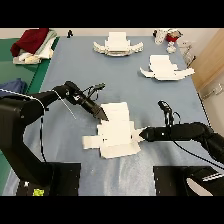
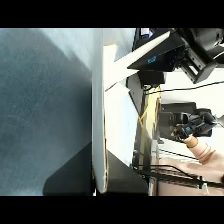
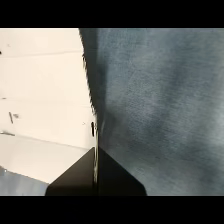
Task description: Fold the box.
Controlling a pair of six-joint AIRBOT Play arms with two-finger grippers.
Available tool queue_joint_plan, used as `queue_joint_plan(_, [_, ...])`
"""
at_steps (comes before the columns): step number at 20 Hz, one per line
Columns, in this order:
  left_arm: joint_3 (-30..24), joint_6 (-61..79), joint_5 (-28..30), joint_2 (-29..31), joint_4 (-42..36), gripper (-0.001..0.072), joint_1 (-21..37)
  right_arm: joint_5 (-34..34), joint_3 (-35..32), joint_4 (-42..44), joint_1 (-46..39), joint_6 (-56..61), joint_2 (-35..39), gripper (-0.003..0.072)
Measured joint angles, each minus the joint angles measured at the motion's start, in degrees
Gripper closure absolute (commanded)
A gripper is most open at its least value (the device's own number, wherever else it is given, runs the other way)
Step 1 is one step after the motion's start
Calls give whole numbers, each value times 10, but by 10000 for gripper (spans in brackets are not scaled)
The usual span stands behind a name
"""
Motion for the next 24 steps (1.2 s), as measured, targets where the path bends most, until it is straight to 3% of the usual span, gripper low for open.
queue_joint_plan(2, [0,8,-3,0,0,696,0,0,0,0,0,0,0,669])
queue_joint_plan(3, [0,10,-4,0,0,696,0,0,0,0,0,0,0,593])
queue_joint_plan(4, [0,11,-5,0,3,696,0,4,0,-2,0,0,0,467])
queue_joint_plan(7, [6,28,-6,2,2,699,0,3,3,-33,0,0,0,455])
queue_joint_plan(10, [12,67,-6,22,-2,701,-3,2,18,-126,0,22,0,454])
queue_joint_plan(12, [13,90,0,46,-1,702,-12,-1,34,-212,-1,54,0,210])
queue_joint_plan(13, [13,102,8,60,4,702,-19,-2,42,-254,-1,70,0,202])
queue_joint_plan(19, [-38,162,101,163,26,702,-73,-3,89,-465,-2,236,0,219])
queue_joint_plan(22, [-102,195,176,241,27,702,-99,-2,99,-513,-2,323,0,554])
queue_joint_plan(24, [-153,219,236,298,24,701,-121,3,102,-530,-2,362,0,601])
